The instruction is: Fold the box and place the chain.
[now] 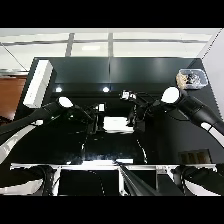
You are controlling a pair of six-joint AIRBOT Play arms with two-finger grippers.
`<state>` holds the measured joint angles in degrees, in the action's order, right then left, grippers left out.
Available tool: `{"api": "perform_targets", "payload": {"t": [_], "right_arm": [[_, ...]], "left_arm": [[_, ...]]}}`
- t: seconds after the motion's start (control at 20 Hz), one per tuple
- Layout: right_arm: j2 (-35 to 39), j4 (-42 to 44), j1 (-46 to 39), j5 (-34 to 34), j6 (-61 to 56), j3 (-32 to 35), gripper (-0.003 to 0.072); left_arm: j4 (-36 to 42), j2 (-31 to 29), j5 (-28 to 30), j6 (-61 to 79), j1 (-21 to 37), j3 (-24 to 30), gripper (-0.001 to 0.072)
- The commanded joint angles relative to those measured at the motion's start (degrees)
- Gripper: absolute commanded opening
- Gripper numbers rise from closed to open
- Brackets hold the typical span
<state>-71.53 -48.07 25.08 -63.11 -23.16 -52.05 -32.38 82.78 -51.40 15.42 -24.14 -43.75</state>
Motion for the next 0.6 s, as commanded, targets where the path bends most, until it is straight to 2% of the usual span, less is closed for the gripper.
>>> {"api": "perform_targets", "payload": {"t": [0.0,0.25,0.3,0.35,0.45,0.55], "right_arm": [[0.0,-0.2,0.0,0.0,-0.5,0.0,0.0269],[0.0,-0.5,0.1,-0.1,-0.3,0.0,0.0274],[0.0,-1.5,0.5,0.4,-0.3,0.0,0.0426],[0.0,-2.5,1.3,1.1,-0.4,0.0,0.0501],[0.0,-3.2,2.5,3.1,-0.4,0.0,0.0499],[0.0,-3.0,3.0,4.8,-0.4,0.0,0.0427]], "left_arm": [[0.0,0.0,0.1,0.0,0.0,0.0,0.0407],[0.0,0.0,0.1,0.0,0.0,0.0,0.0408],[0.0,0.0,0.1,0.0,0.0,0.0,0.0407],[0.0,0.0,0.1,0.0,0.0,0.0,0.0407],[0.0,0.0,0.1,0.0,0.0,0.0,0.0407],[0.0,0.0,0.1,0.0,0.0,0.0,0.0407]]}}
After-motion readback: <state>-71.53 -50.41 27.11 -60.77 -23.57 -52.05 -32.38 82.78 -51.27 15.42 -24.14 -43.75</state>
